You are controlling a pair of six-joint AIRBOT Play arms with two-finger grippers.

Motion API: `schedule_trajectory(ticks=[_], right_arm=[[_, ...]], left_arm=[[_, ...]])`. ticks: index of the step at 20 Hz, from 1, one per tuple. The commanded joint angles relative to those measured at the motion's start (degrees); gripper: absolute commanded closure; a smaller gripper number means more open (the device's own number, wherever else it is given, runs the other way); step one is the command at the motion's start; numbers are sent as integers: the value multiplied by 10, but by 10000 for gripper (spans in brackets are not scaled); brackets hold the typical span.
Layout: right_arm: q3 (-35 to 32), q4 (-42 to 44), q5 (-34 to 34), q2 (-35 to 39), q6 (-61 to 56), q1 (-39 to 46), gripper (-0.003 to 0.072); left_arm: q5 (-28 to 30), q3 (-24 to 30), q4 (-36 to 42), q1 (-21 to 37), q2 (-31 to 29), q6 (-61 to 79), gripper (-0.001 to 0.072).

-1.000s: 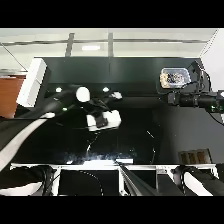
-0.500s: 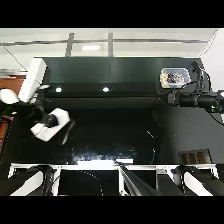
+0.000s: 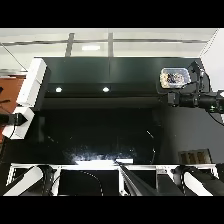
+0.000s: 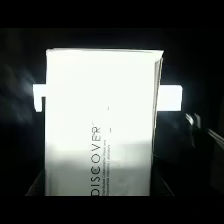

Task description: Fold the box and place the chain.

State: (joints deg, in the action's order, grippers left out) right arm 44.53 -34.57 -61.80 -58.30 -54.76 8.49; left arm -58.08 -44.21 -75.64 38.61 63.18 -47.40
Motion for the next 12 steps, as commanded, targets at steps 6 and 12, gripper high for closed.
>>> schedule_trajectory(ticks=[6,12], right_arm=[[1,0,-1,0,-15,0,670],[1,0,-3,0,-16,0,670]], left_arm=[[84,-47,38,-5,108,69,-1],[-27,-193,-7,-38,62,-33,-1]])
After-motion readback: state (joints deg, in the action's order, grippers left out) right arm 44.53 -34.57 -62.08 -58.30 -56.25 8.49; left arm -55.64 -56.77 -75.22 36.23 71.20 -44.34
